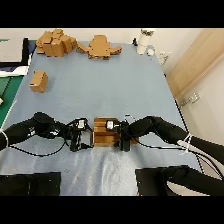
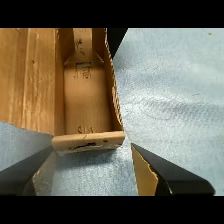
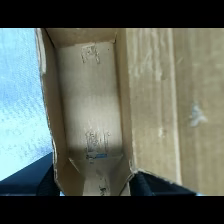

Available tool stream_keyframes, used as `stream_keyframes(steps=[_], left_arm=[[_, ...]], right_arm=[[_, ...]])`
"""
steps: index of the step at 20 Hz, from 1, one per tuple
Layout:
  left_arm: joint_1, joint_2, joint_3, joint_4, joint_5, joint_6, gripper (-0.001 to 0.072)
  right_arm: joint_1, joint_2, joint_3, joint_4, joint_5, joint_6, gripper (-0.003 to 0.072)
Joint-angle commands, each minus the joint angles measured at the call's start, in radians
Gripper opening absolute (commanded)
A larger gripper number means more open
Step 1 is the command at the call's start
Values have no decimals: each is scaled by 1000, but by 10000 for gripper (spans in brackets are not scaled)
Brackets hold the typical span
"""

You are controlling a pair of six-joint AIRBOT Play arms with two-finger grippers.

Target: Fold the box.

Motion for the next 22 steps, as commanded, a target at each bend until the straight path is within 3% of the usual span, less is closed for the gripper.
stream_keyframes(steps=[1,8,15,16,17,22], left_arm=[[-40,1,2,2,66,-37,720],[-117,-5,6,3,171,-64,720],[-141,-40,49,28,184,-135,720],[-141,-40,49,32,185,-140,694],[-141,-40,49,42,178,-142,598],[-141,-40,51,104,160,-186,601]], right_arm=[[0,0,0,0,0,0,512],[0,0,0,0,0,0,512],[0,0,0,0,0,0,512],[0,0,0,0,0,0,512],[0,0,0,0,0,0,512],[0,0,0,0,0,0,512]])
